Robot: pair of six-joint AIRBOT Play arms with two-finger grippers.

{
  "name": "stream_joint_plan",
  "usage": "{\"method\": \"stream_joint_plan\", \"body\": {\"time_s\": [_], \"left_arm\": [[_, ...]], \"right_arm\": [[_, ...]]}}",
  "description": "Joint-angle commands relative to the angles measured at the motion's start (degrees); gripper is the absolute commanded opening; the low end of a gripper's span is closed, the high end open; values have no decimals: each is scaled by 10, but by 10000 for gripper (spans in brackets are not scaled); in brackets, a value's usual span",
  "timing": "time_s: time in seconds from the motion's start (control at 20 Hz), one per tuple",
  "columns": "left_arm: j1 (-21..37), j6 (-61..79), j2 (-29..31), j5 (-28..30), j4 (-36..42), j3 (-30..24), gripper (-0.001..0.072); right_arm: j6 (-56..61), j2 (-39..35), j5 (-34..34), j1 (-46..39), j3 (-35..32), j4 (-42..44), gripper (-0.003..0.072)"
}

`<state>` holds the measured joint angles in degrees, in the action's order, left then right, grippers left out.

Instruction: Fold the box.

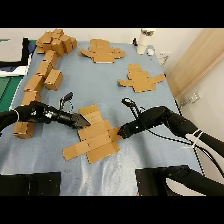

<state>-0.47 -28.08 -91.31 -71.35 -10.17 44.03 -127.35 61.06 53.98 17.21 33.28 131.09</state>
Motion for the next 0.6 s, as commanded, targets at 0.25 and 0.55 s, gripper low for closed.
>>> {"method": "stream_joint_plan", "body": {"time_s": [0.25,0.55], "left_arm": [[4,22,-4,-11,-1,0,107],[4,26,-4,-11,1,11,117]], "right_arm": [[0,1,-2,1,0,-3,5],[0,1,-2,1,0,-3,4]]}}
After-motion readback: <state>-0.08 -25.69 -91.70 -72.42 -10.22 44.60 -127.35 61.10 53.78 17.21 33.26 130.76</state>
